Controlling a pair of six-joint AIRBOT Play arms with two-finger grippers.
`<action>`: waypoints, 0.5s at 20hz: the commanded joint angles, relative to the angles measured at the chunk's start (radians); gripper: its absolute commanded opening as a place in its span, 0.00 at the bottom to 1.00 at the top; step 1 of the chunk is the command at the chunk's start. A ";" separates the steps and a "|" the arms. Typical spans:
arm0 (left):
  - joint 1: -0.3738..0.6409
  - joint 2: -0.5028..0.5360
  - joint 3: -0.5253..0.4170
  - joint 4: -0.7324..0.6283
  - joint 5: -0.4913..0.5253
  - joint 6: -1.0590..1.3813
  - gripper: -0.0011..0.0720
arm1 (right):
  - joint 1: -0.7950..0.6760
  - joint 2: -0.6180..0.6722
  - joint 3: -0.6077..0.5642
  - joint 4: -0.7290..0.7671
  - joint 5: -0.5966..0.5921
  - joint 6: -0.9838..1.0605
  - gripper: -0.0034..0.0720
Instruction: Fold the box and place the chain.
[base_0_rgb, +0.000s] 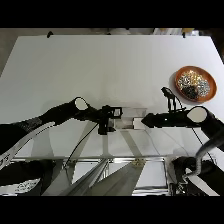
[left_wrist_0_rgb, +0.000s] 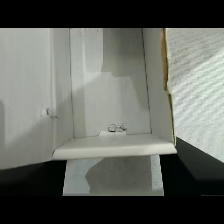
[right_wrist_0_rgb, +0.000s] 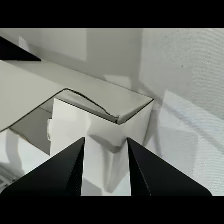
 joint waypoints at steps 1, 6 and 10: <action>0.001 0.001 0.000 0.000 0.000 0.000 0.39 | 0.060 -0.006 0.025 -0.109 -0.016 0.146 0.44; 0.001 0.001 0.000 0.000 0.000 0.000 0.39 | 0.163 -0.051 0.095 -0.239 -0.005 0.296 0.49; 0.001 0.001 0.000 0.000 0.000 0.000 0.39 | 0.225 -0.146 0.163 -0.312 0.042 0.417 0.50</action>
